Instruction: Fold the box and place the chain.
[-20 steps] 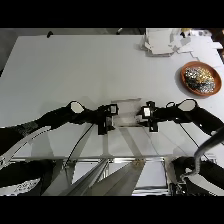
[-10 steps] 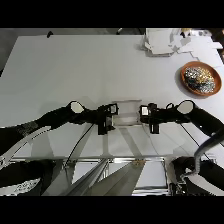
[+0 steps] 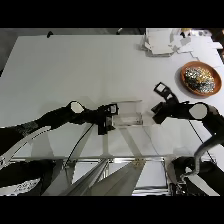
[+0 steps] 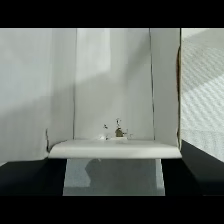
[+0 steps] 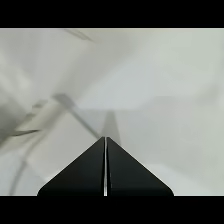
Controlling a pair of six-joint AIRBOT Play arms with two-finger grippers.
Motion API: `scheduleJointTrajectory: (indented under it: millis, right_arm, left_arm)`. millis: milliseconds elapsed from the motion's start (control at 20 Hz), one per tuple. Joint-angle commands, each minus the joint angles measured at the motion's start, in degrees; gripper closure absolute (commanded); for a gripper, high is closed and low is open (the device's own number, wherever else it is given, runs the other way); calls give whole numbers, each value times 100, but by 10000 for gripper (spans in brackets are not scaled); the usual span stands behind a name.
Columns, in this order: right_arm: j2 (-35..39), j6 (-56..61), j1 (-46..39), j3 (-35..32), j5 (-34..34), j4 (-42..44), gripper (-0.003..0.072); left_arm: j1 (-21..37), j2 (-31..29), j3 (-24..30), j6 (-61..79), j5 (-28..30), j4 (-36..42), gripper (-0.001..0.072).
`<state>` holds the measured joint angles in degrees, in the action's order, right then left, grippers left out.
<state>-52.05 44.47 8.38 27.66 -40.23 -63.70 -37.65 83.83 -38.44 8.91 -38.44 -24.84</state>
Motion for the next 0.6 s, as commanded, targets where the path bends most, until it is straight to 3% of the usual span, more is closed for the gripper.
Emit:
scheduleJointTrajectory:
  millis: [0,200,400,550]
  right_arm:
    - [39,2640,-511,2,262,-1145,668]
    - [-522,2774,-629,2,-122,-695,669]
    - [-1202,2321,-629,2,-752,555,669]
    - [-1274,2000,-629,2,-997,1193,669]
  left_arm:
    - [4,-4,-2,0,2,-4,436]
    - [4,-4,-2,2,0,-4,436]
    - [4,-4,-4,2,2,-4,436]
    - [4,-4,-2,2,2,-4,436]
